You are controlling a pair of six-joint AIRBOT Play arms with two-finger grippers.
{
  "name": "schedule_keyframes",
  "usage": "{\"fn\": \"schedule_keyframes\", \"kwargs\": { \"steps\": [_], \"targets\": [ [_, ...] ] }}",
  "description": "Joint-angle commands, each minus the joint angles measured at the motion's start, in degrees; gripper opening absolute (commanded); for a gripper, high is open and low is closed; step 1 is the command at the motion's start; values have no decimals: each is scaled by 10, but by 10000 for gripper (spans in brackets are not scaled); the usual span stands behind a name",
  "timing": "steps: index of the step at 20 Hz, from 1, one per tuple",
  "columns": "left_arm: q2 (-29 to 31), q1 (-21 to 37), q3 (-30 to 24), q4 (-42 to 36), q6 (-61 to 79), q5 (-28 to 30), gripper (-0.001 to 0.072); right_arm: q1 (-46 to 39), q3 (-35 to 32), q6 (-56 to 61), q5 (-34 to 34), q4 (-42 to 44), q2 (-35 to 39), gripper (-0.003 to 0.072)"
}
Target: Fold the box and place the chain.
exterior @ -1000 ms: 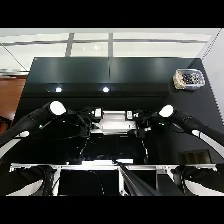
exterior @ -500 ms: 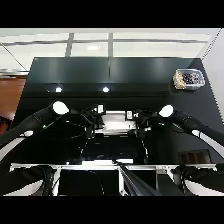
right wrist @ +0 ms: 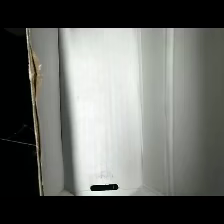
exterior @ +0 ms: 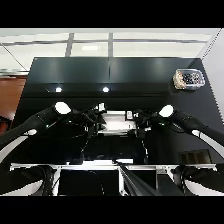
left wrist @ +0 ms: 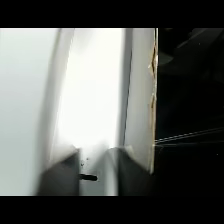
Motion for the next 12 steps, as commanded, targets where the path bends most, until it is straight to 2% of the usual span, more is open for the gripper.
{"fn": "schedule_keyframes", "kwargs": {
  "steps": [1,2,3,4,5,6,9,12],
  "targets": [
    [-1,0,0,-3,0,0,232,0,0,0,0,0,0,127],
    [-1,0,0,-5,0,0,360,0,0,0,0,0,0,127],
    [0,0,0,-4,0,0,335,0,0,0,0,0,0,127],
    [1,2,1,-1,-1,-2,179,0,0,0,0,0,0,127],
    [5,6,5,15,-10,-10,76,0,0,0,0,0,0,127],
    [14,15,10,34,-54,-17,26,0,0,0,0,0,0,127],
    [73,71,19,92,-203,-49,25,0,0,0,0,0,0,127],
    [148,170,18,177,-351,-82,25,0,0,0,0,0,0,127]
  ]
}}
